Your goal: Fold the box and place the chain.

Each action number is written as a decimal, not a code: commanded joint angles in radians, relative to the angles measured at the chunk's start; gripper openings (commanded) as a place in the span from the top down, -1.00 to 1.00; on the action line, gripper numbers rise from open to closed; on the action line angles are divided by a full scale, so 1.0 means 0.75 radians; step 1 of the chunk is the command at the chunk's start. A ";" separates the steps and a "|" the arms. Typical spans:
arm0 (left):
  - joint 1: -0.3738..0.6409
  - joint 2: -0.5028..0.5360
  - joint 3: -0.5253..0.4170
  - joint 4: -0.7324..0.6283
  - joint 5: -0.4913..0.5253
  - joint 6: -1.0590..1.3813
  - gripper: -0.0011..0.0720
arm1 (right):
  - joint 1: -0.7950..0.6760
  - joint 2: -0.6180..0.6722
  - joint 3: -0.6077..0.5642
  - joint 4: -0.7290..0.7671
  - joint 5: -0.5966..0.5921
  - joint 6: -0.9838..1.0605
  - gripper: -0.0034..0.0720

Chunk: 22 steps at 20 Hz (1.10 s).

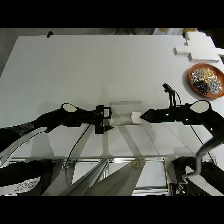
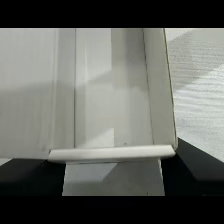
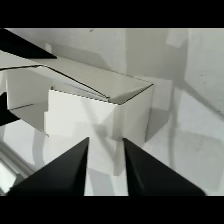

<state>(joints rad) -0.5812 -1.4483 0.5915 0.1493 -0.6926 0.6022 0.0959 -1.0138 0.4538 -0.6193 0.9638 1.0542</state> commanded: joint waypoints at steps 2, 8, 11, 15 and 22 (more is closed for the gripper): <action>0.000 -0.001 -0.001 0.000 0.000 0.000 0.40 | 0.119 0.004 0.001 -0.018 -0.101 0.071 0.12; 0.000 -0.001 -0.001 0.001 0.000 0.000 0.40 | 0.238 0.004 0.095 -0.341 -0.125 0.379 0.12; 0.000 -0.001 -0.001 0.000 0.000 0.000 0.40 | 0.376 -0.002 0.201 -0.620 -0.132 0.692 0.12; 0.000 -0.001 -0.001 0.000 0.000 0.000 0.40 | 0.535 -0.094 0.265 -0.774 -0.138 0.928 0.12; 0.000 -0.001 -0.001 0.000 -0.001 0.000 0.40 | 0.681 -0.259 0.371 -0.977 -0.142 1.292 0.12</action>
